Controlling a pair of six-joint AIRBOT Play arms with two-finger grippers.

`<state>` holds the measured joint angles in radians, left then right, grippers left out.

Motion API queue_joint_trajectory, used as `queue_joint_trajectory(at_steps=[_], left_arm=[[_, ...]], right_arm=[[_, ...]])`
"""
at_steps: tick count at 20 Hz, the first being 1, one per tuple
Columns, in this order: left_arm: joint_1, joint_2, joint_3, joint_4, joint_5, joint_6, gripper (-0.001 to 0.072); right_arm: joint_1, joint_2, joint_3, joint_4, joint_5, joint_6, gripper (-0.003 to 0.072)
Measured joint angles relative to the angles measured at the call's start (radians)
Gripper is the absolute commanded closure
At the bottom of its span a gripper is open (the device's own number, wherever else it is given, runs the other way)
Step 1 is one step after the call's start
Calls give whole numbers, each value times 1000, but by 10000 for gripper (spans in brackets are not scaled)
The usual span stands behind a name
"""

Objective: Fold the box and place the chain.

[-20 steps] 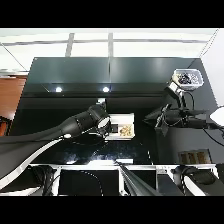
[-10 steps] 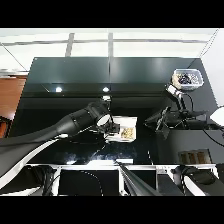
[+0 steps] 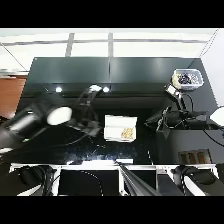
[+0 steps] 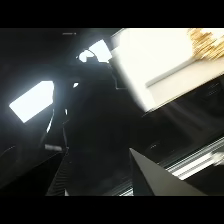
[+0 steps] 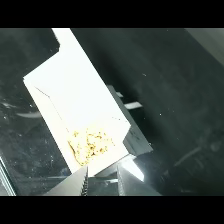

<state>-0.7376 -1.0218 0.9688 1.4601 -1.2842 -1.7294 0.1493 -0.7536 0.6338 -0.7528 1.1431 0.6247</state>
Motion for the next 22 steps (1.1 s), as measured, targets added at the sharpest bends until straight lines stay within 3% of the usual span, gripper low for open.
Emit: queue_joint_trajectory(at_steps=[3,4,5,7,9,12,15,22], left_arm=[[164,113,-186,-180,136,252,236],[212,134,-248,-277,191,369,75],[255,145,-310,-396,256,516,-6],[303,145,-406,-586,333,838,-6],[315,122,-463,-692,380,1172,-6],[315,50,-488,-766,406,1547,-6],[315,-53,-468,-807,402,1767,-7],[315,-216,-429,-874,409,1955,-6]], right_arm=[[0,0,0,-21,0,13,467],[0,0,0,-24,0,26,467],[0,0,0,-27,-1,39,467],[0,0,0,-31,-2,66,467],[0,0,0,-33,-2,91,467],[0,0,0,-34,-2,133,467],[0,0,0,-32,-3,163,467],[0,0,0,-30,-21,187,468]])
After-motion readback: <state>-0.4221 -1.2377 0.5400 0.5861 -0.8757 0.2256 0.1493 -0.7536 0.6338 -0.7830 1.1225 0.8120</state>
